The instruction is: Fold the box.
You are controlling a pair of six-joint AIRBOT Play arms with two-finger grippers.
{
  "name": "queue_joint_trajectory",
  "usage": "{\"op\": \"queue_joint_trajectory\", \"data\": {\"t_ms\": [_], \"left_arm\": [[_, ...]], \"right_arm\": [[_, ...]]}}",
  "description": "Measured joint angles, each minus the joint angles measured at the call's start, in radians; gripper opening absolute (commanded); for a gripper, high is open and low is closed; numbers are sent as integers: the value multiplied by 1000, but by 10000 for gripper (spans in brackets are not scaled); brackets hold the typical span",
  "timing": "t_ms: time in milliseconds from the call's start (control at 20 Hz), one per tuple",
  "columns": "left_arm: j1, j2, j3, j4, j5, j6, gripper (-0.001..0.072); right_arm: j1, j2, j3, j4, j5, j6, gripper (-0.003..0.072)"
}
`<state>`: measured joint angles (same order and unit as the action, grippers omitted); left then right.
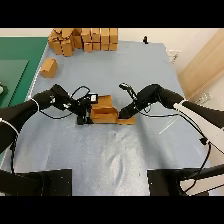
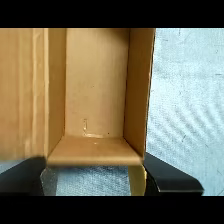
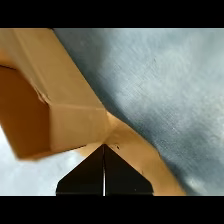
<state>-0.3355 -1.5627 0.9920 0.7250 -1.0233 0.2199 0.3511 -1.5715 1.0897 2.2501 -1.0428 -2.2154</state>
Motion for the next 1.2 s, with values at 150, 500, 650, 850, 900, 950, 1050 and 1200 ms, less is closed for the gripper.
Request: {"op": "queue_joint_trajectory", "data": {"t_ms": [150, 500, 650, 850, 900, 950, 1050, 1200], "left_arm": [[0, 0, 1, -1, 0, -1, 18], [0, 0, 29, 7, -18, -2, 544], [0, 0, 38, 13, -17, -6, 545], [0, 0, 43, 37, -12, -8, 702], [0, 0, 43, 54, -17, -6, 702], [0, 0, 43, 67, -18, -4, 702], [0, 0, 44, 83, -21, -2, 702], [0, 0, 44, 92, -21, 2, 702]], "right_arm": [[4, -29, 0, 16, 2, 1, 8], [5, -45, 1, 24, 12, 1, 8], [5, -46, 0, 24, 13, 1, 8], [5, -47, 0, 24, 13, 1, 8], [5, -47, 0, 24, 13, 1, 8], [5, -47, 0, 24, 13, 1, 8], [5, -47, 0, 24, 13, 1, 8], [5, -47, 0, 23, 13, 1, 8]]}}
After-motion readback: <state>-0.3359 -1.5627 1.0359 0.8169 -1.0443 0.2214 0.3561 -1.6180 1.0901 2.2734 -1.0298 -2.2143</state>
